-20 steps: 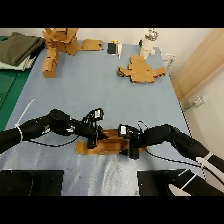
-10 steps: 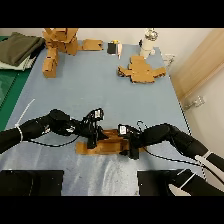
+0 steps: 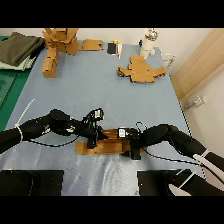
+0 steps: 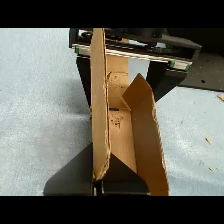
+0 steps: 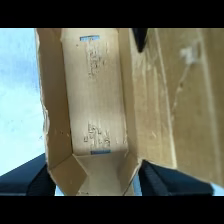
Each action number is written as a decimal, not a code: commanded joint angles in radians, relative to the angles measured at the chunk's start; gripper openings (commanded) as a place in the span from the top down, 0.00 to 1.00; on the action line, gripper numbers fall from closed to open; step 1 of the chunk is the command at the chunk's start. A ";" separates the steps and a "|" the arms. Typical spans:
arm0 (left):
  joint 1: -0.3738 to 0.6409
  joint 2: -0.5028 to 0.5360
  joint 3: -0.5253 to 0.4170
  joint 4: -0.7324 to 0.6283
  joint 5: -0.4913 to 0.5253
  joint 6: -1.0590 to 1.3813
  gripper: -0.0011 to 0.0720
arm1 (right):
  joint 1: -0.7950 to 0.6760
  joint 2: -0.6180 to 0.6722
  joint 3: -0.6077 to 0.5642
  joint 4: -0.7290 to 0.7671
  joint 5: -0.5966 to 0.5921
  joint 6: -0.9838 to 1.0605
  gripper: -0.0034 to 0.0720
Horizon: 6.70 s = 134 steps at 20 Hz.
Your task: Fold the box.
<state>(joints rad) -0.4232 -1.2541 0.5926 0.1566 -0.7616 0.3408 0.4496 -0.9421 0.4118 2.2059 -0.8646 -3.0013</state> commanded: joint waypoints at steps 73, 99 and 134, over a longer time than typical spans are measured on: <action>0.097 0.201 0.000 0.092 0.026 -0.397 0.21 | 0.007 -0.031 0.000 0.007 0.018 -0.002 0.22; -0.108 0.034 0.189 0.419 0.103 -1.476 0.97 | 0.006 -0.031 0.000 0.007 0.018 0.000 0.21; 0.031 0.373 -0.056 0.639 -0.235 -0.494 0.03 | 0.006 -0.031 0.000 0.004 0.018 0.000 0.21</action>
<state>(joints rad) -0.3450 -0.8753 0.5644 0.7601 -1.0161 -0.2581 0.4553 -0.9730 0.4118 2.2101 -0.8474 -3.0016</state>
